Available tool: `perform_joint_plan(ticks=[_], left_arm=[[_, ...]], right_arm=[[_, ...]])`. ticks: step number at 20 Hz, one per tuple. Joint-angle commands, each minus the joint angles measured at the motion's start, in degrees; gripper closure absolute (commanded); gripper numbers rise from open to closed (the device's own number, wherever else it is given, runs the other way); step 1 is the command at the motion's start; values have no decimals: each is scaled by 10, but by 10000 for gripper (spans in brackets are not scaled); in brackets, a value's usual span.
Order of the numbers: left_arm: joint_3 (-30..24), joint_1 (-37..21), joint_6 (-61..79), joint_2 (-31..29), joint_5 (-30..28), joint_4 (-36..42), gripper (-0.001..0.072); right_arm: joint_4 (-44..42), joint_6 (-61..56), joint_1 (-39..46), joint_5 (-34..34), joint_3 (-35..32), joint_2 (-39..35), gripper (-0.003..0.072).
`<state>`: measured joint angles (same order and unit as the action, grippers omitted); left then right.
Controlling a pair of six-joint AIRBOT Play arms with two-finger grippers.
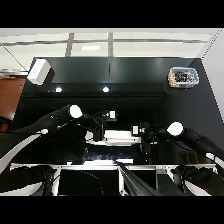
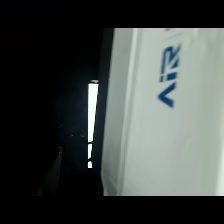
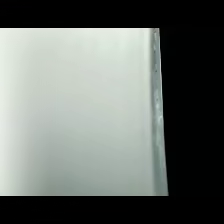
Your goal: Fold the box and place the chain.
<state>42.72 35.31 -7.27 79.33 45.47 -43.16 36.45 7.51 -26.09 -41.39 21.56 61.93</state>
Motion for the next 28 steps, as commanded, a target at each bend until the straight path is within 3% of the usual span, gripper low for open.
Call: perform_joint_plan(ticks=[1, 6, 8, 9, 10, 12, 14, 16, 19, 23, 28], left_arm=[[0, 0, -48, -19, 3, -29, 171], [0, -13, -218, -115, 68, -153, 171], [0, -30, -287, -161, 109, -166, 200], [0, -39, -331, -180, 135, -166, 374], [0, -50, -367, -194, 168, -165, 645], [-3, -58, -424, -202, 240, -148, 680], [-34, -41, -439, -202, 249, -73, 680], [-73, -10, -418, -202, 189, 35, 680], [-113, 14, -367, -202, 24, 200, 679], [-121, 17, -335, -201, -171, 259, 679], [-121, 18, -269, -153, -200, 251, 679]], right_arm=[[0, 0, 0, -1, 0, 0, 155], [0, 0, 0, -1, 0, 0, 156], [0, 0, 0, -1, 0, 0, 155], [0, 0, 0, -1, 0, 0, 156], [0, 0, 0, -1, 0, 0, 155], [0, 0, 0, -1, 0, 0, 155], [0, 0, 0, -1, 0, 0, 155], [0, 0, 0, -1, 0, 0, 155], [0, 0, 0, -1, 0, 0, 155], [0, 0, 0, -1, 0, 0, 155], [0, 0, 0, -1, 0, 0, 155]])
